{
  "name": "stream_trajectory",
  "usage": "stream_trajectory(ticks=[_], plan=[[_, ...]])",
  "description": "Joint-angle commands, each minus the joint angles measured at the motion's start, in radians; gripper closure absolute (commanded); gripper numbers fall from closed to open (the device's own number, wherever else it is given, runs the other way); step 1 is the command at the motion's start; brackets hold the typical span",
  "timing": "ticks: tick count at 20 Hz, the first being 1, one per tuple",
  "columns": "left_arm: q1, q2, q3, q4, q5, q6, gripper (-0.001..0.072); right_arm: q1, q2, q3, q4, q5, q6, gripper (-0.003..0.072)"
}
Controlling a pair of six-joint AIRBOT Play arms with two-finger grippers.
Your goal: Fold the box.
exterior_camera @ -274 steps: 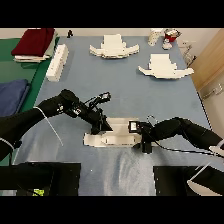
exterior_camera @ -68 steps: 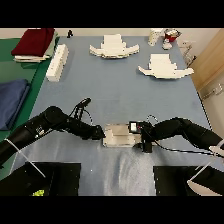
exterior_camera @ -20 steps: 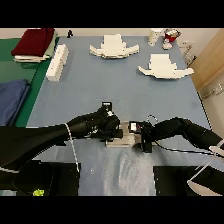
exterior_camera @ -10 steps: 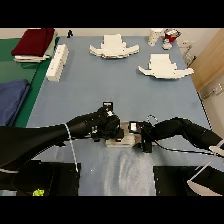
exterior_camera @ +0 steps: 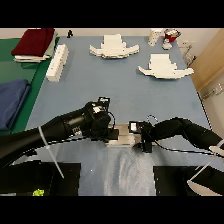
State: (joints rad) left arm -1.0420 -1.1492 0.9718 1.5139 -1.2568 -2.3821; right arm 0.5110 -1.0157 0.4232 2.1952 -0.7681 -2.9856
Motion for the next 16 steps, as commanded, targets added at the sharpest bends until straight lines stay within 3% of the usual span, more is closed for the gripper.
stream_trajectory(ticks=[1,7,10,12,15,16], plan=[[0.001,0.078,0.001,-0.01,-0.058,0.145,0.0695,0.0,0.001,0.0,0.0,0.0,0.0,0.0244],[0.019,0.106,-0.01,-0.121,-0.047,0.473,0.0695,0.0,0.001,0.0,0.0,0.0,0.0,0.0244],[0.14,0.185,-0.096,-0.272,-0.009,0.782,0.0697,0.0,0.001,0.0,0.0,0.0,0.0,0.0244],[0.245,0.218,-0.155,-0.293,-0.029,1.02,0.0697,0.0,0.001,0.0,0.0,0.0,0.0,0.0244],[0.379,0.24,-0.233,-0.372,-0.03,1.564,0.0691,0.0,0.001,0.0,0.0,0.0,0.0,0.0244],[0.413,0.24,-0.255,-0.406,-0.003,1.7,0.0464,0.0,0.001,0.0,0.0,0.0,0.0,0.0244]])
